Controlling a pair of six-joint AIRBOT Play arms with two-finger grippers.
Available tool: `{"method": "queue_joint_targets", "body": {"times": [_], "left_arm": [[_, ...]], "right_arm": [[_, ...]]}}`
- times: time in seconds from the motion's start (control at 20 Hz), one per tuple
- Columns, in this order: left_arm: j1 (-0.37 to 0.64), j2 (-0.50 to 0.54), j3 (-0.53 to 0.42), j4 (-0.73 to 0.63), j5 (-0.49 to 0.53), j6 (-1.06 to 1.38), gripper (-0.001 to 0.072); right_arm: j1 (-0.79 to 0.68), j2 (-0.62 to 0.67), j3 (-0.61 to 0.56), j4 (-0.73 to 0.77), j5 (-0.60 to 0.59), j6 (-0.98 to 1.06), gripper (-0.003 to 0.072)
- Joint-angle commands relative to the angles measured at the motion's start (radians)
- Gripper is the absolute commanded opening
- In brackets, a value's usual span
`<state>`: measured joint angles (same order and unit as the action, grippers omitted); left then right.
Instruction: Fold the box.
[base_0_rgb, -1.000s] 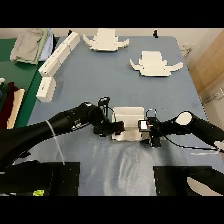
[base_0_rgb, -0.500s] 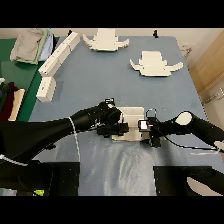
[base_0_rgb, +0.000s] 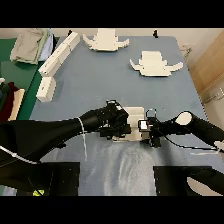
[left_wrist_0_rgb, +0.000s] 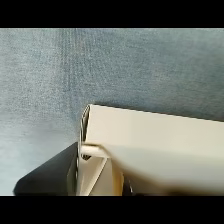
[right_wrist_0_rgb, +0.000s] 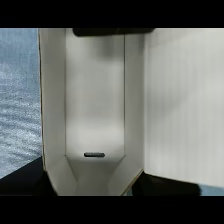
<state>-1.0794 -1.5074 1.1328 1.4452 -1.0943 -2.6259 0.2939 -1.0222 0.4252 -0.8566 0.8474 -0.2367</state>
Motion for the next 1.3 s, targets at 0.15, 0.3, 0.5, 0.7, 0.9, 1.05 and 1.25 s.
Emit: {"method": "queue_joint_targets", "body": {"times": [0.15, 0.3, 0.5, 0.7, 0.9, 1.05, 1.25], "left_arm": [[-0.01, -0.029, 0.046, 0.053, -0.058, 0.017, 0.0013], [-0.01, -0.028, 0.046, 0.055, -0.052, 0.014, 0.0013], [-0.01, -0.028, 0.046, 0.053, -0.058, 0.015, 0.0015], [-0.01, -0.023, 0.046, 0.051, -0.084, 0.016, 0.0452], [-0.01, -0.02, 0.046, 0.051, -0.095, 0.014, 0.0496], [-0.01, 0.0, 0.047, 0.051, -0.097, 0.014, 0.0496], [0.016, 0.063, 0.073, 0.051, -0.148, 0.04, 0.0496]], "right_arm": [[0.0, -0.001, 0.0, 0.0, 0.0, 0.001, 0.0508], [0.0, -0.001, 0.0, 0.0, 0.0, 0.001, 0.0508], [0.0, -0.001, 0.0, 0.0, 0.0, 0.001, 0.0508], [0.0, -0.001, 0.0, 0.0, 0.0, 0.001, 0.0508], [0.0, -0.001, 0.0, 0.0, 0.0, 0.001, 0.0508], [0.0, -0.001, 0.0, 0.0, 0.0, 0.001, 0.0508], [0.0, -0.001, 0.0, 0.0, 0.0, 0.001, 0.0508]]}}
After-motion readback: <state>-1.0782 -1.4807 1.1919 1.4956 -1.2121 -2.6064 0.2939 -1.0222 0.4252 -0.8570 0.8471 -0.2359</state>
